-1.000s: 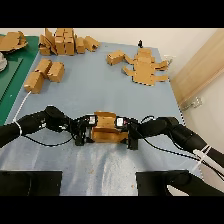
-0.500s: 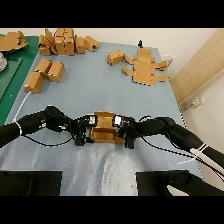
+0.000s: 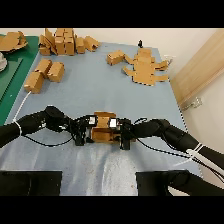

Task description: Fold the box.

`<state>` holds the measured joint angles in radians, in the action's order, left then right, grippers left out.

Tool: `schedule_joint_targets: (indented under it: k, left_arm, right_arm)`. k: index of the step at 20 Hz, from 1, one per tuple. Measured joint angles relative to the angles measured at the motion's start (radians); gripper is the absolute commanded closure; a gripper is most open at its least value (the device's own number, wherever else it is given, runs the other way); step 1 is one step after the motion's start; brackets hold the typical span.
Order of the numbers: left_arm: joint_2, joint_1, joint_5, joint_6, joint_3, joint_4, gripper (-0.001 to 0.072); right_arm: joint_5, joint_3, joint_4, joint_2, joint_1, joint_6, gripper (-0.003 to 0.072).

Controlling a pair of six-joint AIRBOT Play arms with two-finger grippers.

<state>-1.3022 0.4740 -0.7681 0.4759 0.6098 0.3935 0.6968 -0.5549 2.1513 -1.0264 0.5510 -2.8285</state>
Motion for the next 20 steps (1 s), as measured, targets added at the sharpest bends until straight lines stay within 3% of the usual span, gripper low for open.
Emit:
schedule_joint_targets:
  k: [11, 12, 13, 14, 15, 20]
  left_arm:
    - [0.000, 0.000, 0.000, -0.003, 0.000, -0.001, 0.0330]
    - [0.000, 0.000, 0.000, -0.003, 0.000, -0.001, 0.0330]
    - [0.000, 0.000, -0.002, -0.004, 0.000, -0.001, 0.0330]
    - [0.000, 0.001, -0.004, -0.004, 0.000, -0.001, 0.0330]
    - [0.000, 0.001, -0.002, -0.005, 0.000, -0.002, 0.0330]
    - [0.000, 0.001, 0.002, -0.005, 0.000, -0.003, 0.0330]
  right_arm:
    - [0.000, 0.000, 0.057, -0.017, 0.005, 0.011, 0.0203]
    - [0.010, 0.000, 0.054, -0.012, 0.004, 0.040, 0.0242]
    - [0.026, 0.000, 0.039, -0.004, 0.004, 0.082, 0.0400]
    - [0.053, 0.000, 0.011, 0.011, 0.004, 0.141, 0.0643]
    - [0.079, 0.000, -0.027, 0.032, 0.004, 0.212, 0.0684]
    - [0.236, 0.000, -0.282, 0.215, -0.020, 0.758, 0.0687]
